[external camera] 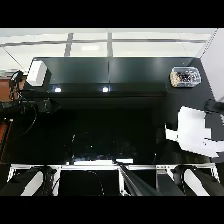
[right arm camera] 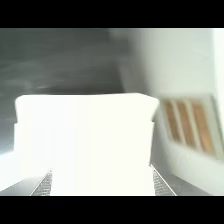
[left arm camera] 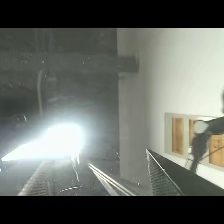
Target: Fold the box and place the chain.
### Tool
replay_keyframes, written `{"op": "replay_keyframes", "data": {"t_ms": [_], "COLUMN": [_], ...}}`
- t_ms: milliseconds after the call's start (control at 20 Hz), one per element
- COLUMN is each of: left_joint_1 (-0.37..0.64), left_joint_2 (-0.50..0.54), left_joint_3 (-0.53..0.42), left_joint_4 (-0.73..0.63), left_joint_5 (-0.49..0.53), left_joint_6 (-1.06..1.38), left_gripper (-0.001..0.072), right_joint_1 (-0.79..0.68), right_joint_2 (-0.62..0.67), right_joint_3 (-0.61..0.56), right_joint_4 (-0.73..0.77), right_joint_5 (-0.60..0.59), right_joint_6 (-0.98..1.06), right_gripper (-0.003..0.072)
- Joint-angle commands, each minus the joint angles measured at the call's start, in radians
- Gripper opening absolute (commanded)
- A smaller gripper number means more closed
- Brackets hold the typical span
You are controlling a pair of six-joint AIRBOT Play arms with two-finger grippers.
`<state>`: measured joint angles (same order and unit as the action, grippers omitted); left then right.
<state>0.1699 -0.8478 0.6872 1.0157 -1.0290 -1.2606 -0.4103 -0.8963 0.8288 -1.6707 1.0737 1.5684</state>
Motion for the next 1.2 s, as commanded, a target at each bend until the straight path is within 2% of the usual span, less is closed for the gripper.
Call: {"op": "replay_keyframes", "data": {"t_ms": [0, 200, 300, 500, 750, 900, 1000, 1100, 1150], "left_joint_1": [0.001, 0.001, 0.001, 0.001, 0.001, 0.001, 0.001, 0.001, 0.001], "left_joint_2": [-0.026, -0.027, -0.027, -0.027, -0.027, -0.027, -0.027, -0.027, -0.027], "left_joint_3": [0.000, 0.000, 0.000, 0.000, 0.000, 0.000, 0.000, 0.000, 0.000], "left_joint_4": [-0.003, -0.003, -0.004, -0.004, -0.004, -0.004, -0.004, -0.005, -0.005], "left_joint_5": [0.003, 0.024, 0.059, 0.066, 0.064, 0.065, 0.064, 0.064, 0.065], "left_joint_6": [0.000, 0.000, -0.004, -0.004, -0.003, -0.003, -0.004, -0.003, -0.003], "left_gripper": [0.0717, 0.0716, 0.0716, 0.0716, 0.0717, 0.0716, 0.0716, 0.0716, 0.0716], "right_joint_1": [-0.299, -0.642, -0.734, -0.746, -0.746, -0.715, -0.638, -0.539, -0.486], "right_joint_2": [-0.005, -0.096, -0.180, -0.325, -0.343, -0.342, -0.340, -0.338, -0.330], "right_joint_3": [0.005, 0.005, 0.005, 0.005, 0.005, 0.005, 0.005, 0.005, 0.005], "right_joint_4": [-0.005, 0.170, 0.310, 0.309, 0.313, 0.317, 0.320, 0.325, 0.350], "right_joint_5": [-0.031, -0.054, 0.005, 0.229, 0.190, 0.138, 0.172, 0.218, 0.229], "right_joint_6": [-0.026, -0.108, -0.248, -0.565, -0.655, -0.674, -0.733, -0.761, -0.759], "right_gripper": [0.0703, 0.0703, 0.0702, 0.0702, 0.0694, 0.0314, 0.0072, 0.0055, 0.0018]}}
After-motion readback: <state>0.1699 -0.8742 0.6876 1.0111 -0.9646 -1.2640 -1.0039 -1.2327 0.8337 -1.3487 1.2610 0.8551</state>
